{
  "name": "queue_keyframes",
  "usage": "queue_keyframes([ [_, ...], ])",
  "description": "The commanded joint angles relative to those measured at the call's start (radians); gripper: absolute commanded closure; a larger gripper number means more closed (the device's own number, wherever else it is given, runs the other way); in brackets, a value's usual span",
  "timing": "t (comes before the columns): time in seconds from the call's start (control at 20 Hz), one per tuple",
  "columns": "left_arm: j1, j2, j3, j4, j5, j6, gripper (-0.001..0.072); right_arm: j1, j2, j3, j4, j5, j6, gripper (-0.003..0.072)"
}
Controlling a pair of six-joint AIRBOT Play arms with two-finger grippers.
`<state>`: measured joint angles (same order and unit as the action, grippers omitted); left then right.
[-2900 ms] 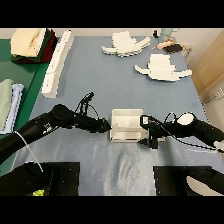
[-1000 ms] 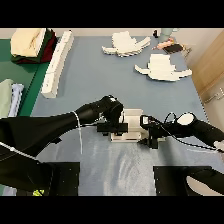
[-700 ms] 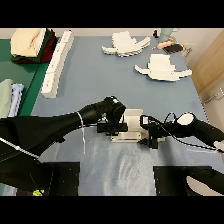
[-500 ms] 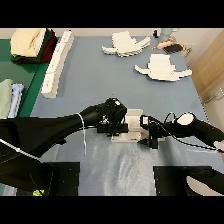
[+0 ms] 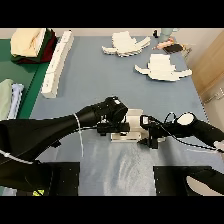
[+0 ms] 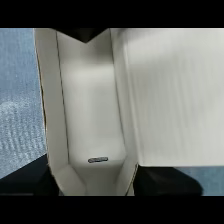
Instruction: Fold the box.
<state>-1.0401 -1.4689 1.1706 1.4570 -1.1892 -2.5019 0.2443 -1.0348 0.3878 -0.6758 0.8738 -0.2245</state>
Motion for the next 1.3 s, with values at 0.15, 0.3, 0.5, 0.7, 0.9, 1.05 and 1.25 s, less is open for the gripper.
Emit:
queue_keyframes([
  [0.15, 0.047, 0.172, 0.008, -0.01, -0.132, 0.026, 0.0144, 0.0, 0.0, 0.0, 0.0, 0.0, -0.001, 0.0169],
  [0.3, 0.105, 0.253, 0.008, -0.122, -0.153, 0.21, 0.0695, 0.0, 0.0, 0.0, 0.0, 0.0, -0.001, 0.0169],
  [0.5, 0.114, 0.286, 0.008, -0.14, -0.13, 0.452, 0.0695, 0.0, 0.0, 0.0, -0.001, 0.0, -0.001, 0.0169],
  [0.7, 0.126, 0.342, -0.069, -0.181, -0.057, 0.848, 0.07, 0.0, 0.0, 0.0, 0.0, 0.0, -0.001, 0.0169],
  [0.9, 0.208, 0.513, -0.314, -0.276, 0.135, 1.217, 0.0697, 0.0, 0.0, 0.0, -0.001, 0.0, -0.001, 0.0169],
  [1.05, 0.355, 0.59, -0.491, -0.492, 0.212, 1.767, 0.0318, 0.0, 0.0, 0.0, 0.0, 0.0, -0.001, 0.0169],
  [1.25, 0.514, 0.562, -0.678, -0.804, 0.396, 2.41, 0.0014, 0.0, 0.0, 0.0, 0.0, 0.0, -0.001, 0.0169],
])
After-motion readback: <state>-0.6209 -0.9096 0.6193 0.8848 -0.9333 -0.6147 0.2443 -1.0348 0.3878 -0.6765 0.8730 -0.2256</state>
